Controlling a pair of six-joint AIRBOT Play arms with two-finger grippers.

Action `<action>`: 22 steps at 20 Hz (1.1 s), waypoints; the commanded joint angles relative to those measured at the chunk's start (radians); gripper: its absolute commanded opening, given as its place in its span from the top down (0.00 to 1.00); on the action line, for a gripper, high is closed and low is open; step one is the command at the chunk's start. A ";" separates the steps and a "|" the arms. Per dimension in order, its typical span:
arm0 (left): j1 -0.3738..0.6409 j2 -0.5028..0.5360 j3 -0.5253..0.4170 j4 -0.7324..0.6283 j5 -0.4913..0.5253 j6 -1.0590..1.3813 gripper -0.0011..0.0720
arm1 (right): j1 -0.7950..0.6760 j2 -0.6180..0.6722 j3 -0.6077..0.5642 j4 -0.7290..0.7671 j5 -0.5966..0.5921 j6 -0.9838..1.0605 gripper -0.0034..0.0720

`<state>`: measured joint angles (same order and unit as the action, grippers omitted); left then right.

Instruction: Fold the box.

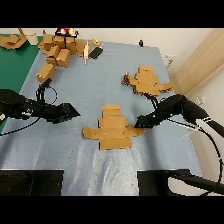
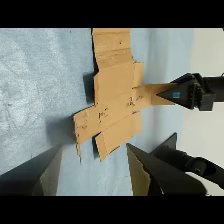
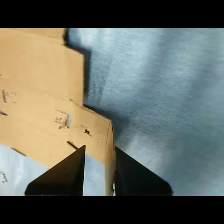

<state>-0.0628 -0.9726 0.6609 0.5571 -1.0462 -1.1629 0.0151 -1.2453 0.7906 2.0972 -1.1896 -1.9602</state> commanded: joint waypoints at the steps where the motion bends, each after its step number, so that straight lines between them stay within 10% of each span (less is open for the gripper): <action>1: 0.000 0.000 0.000 0.000 -0.024 -0.005 0.14 | 0.005 -0.037 -0.001 -0.011 0.004 0.006 0.61; 6: 0.000 0.000 0.000 -0.001 -0.069 -0.005 0.14 | 0.005 -0.068 0.000 0.032 -0.023 0.003 0.61; 12: 0.000 -0.007 0.000 -0.005 -0.071 0.011 0.14 | 0.006 -0.069 0.000 0.142 -0.105 -0.121 0.95; 15: 0.005 -0.060 0.000 -0.040 -0.086 0.086 0.14 | 0.006 -0.052 -0.021 0.292 -0.145 -0.278 0.95; 22: 0.004 -0.204 0.000 -0.068 -0.038 0.322 0.14 | 0.198 0.260 -0.398 0.360 0.186 -0.388 0.96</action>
<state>-0.0586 -1.1351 0.6609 0.4957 -1.1137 -0.9325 0.1387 -1.0973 0.5144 2.4302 -1.1439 -2.3058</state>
